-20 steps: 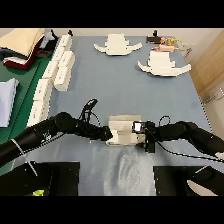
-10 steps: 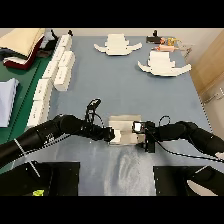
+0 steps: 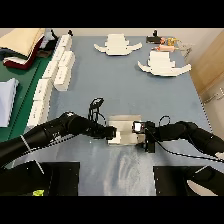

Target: Fold the box.

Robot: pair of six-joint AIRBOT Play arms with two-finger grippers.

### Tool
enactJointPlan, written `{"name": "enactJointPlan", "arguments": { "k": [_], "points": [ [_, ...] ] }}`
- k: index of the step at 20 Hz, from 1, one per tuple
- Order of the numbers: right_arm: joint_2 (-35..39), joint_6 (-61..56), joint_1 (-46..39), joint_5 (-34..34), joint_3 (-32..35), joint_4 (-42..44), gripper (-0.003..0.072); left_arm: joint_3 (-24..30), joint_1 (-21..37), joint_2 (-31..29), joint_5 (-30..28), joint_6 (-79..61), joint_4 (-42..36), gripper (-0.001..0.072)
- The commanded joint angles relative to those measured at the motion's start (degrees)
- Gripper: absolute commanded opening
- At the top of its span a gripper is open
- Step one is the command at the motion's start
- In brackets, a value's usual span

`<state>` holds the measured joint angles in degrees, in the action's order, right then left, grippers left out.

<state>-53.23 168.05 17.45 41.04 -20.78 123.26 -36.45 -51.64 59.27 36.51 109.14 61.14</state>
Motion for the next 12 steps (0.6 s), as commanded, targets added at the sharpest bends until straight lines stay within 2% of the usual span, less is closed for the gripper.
{"name": "enactJointPlan", "arguments": {
  "k": [1,8,12],
  "points": [
    [0.0,0.0,0.0,0.0,0.0,0.0,0.0543,-1.7,-1.5,2.3,1.6,3.6,1.8,0.0358],
    [0.0,0.0,0.0,0.0,0.0,0.0,0.0543,-6.1,-5.2,3.4,7.9,21.0,18.9,0.0356],
    [0.0,0.0,0.0,0.0,0.0,0.0,0.0542,-10.2,-7.5,8.2,11.7,23.1,20.3,0.0356]
  ]
}}
